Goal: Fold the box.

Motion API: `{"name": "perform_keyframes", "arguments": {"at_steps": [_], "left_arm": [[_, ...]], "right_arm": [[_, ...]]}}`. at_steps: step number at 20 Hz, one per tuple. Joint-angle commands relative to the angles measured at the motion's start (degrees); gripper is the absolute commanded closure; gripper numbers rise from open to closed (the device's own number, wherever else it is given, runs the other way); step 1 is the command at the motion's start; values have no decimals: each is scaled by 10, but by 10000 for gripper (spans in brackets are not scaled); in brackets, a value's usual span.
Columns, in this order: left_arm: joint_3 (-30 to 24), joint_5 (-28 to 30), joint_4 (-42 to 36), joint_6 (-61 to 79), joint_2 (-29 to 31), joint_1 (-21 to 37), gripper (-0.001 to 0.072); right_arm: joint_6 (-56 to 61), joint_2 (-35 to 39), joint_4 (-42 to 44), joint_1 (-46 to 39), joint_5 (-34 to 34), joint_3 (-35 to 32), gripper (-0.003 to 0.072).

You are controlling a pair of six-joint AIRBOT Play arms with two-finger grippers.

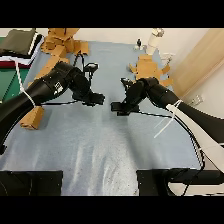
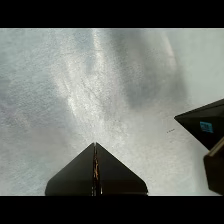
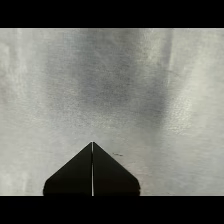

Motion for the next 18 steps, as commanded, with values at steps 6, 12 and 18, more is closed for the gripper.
{"name": "perform_keyframes", "arguments": {"at_steps": [6,12,18], "left_arm": [[0,0,0,0,0,0,696],[0,0,0,0,0,0,697],[0,-18,0,0,0,0,696]], "right_arm": [[0,0,1,1,0,0,682],[0,0,1,1,0,0,682],[0,-1,-21,0,35,0,682]]}}
